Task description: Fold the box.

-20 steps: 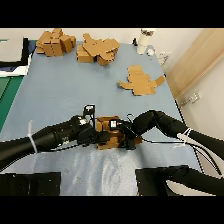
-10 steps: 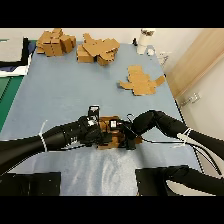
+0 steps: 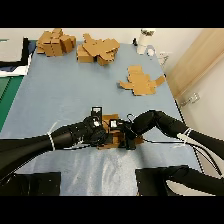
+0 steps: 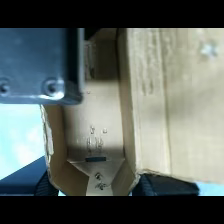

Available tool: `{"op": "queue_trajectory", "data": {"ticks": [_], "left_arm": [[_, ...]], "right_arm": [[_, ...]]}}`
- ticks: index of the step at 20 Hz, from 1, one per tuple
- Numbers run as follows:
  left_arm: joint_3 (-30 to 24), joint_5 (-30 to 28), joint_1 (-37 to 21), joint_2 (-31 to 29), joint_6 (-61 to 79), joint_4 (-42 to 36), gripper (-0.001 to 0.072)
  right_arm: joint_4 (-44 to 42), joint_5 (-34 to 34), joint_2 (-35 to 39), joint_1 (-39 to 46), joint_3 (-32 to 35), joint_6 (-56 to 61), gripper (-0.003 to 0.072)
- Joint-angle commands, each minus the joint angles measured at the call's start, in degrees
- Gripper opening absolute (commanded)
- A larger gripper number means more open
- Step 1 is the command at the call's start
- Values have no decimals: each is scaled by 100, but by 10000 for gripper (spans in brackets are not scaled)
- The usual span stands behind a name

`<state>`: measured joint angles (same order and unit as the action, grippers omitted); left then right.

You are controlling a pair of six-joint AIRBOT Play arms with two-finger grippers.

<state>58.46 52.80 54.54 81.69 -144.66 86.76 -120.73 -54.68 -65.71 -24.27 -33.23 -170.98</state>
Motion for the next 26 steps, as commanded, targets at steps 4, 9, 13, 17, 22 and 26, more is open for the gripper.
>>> {"op": "queue_trajectory", "data": {"ticks": [4, 9, 13, 17, 22, 26], "left_arm": [[15, -57, 11, 22, 26, -33, 11], [17, 127, 11, 20, 129, -37, 238], [17, 225, 0, -28, 127, -39, 428], [188, 535, -85, -74, 127, -197, 428], [603, 1126, -726, -72, 553, -1357, 428], [767, 1602, -1408, -72, 1279, -2341, 428]], "right_arm": [[-9, 17, -4, 0, -2, -7, 535], [-9, 17, -4, 0, -2, -7, 535], [-9, 17, -4, 0, -2, -7, 535], [-9, 15, -4, 0, -2, -7, 535], [-9, 17, -4, 0, -2, -7, 536], [-9, 17, -4, 0, -2, -7, 535]]}}
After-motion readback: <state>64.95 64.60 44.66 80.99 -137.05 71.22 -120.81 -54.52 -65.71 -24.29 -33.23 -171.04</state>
